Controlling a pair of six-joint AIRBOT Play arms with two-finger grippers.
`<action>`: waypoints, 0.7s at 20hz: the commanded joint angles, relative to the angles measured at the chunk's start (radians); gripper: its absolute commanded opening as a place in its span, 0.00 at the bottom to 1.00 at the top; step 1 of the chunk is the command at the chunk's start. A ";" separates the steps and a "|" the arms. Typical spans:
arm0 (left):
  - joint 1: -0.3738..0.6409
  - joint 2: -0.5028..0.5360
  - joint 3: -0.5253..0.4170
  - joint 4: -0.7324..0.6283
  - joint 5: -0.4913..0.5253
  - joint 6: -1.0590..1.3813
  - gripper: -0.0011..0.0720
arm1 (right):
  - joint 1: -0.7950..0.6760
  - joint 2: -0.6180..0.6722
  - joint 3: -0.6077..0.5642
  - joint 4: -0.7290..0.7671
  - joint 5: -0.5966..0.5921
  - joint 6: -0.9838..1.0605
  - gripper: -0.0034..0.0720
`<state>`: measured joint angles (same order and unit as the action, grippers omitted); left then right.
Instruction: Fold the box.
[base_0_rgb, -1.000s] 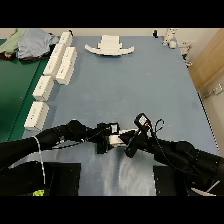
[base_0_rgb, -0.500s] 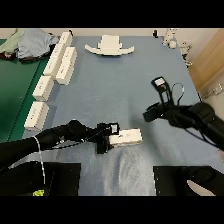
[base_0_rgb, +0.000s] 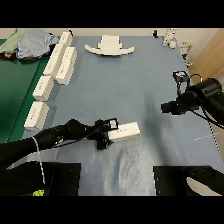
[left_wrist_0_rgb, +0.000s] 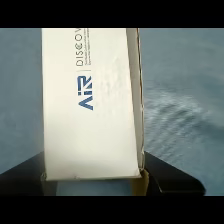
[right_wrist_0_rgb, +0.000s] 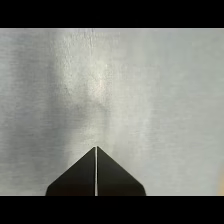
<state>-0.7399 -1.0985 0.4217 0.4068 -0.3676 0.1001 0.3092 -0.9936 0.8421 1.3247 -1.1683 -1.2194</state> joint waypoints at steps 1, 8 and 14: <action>0.066 0.092 0.002 0.055 0.050 -0.239 0.58 | -0.009 -0.011 0.010 0.041 -0.039 0.018 0.07; 0.623 0.243 0.033 0.762 -0.158 -1.065 0.58 | -0.009 -0.011 0.010 0.041 -0.039 0.018 0.07; 0.844 0.018 0.187 0.761 -0.156 -1.105 0.58 | -0.009 -0.011 0.010 0.041 -0.039 0.018 0.07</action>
<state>0.0132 -0.9825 0.5339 1.1118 -0.5072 -0.9268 0.3004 -1.0042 0.8513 1.3643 -1.2060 -1.2018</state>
